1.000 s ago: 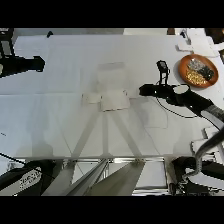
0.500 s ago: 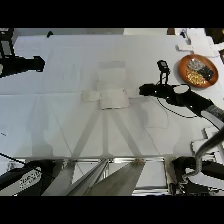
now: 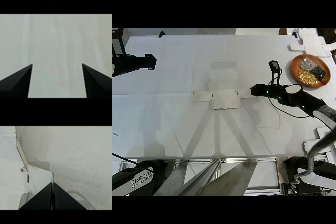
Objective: Fold the box and place the chain.
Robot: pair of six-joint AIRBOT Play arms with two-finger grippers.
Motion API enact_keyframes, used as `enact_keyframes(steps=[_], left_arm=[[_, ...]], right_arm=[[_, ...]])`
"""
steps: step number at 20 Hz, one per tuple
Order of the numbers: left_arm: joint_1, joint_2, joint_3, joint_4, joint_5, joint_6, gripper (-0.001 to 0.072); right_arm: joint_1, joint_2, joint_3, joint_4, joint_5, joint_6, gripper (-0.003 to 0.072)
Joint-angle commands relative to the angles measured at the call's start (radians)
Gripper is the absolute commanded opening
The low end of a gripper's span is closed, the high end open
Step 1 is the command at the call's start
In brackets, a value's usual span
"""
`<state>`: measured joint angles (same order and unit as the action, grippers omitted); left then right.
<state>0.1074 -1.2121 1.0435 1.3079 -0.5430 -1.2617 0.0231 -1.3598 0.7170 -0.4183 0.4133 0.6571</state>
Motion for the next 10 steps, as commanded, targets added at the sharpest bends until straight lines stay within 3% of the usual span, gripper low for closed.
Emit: enact_keyframes(steps=[1,6,10], left_arm=[[0.0,0.0,0.001,-0.017,0.027,0.0,0.0696],[0.0,0.0,0.001,-0.153,0.026,-0.026,0.0696],[-0.014,-0.006,0.001,-0.155,0.019,-0.025,0.0694]], right_arm=[[0.001,0.001,0.0,0.0,0.001,0.0,0.0012],[0.001,0.001,0.0,0.0,0.001,0.0,0.0012],[0.001,0.001,0.0,0.0,0.001,0.0,0.0012]])
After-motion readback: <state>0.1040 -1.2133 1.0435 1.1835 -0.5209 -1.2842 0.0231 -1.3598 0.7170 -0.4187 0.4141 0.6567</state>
